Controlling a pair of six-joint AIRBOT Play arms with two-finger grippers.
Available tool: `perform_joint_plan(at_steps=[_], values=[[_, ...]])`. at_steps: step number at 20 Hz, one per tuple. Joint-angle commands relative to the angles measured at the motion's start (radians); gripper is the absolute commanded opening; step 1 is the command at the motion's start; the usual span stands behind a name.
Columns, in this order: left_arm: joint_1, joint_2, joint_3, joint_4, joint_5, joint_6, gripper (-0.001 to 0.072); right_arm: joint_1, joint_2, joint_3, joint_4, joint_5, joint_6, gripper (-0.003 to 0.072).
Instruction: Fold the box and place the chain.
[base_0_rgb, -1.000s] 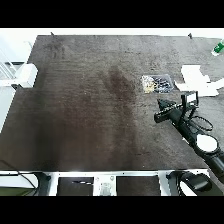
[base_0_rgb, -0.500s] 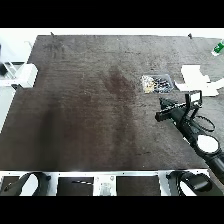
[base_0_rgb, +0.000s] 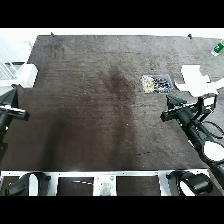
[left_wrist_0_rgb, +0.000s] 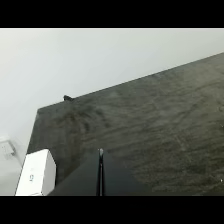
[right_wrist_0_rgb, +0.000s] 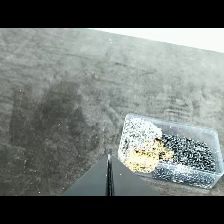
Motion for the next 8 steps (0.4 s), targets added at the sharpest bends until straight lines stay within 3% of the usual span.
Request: perform_joint_plan(at_steps=[1, 8], values=[[0.0, 0.043, -0.043, 0.003, -0.003, -0.049, 0.0019, 0.0, 0.011, -0.003, -0.001, -0.004, 0.0, 0.0008], [0.0, 0.045, -0.043, 0.0, -0.008, -0.048, 0.0019, 0.0, 0.011, -0.003, -0.001, -0.004, 0.0, 0.0008]])
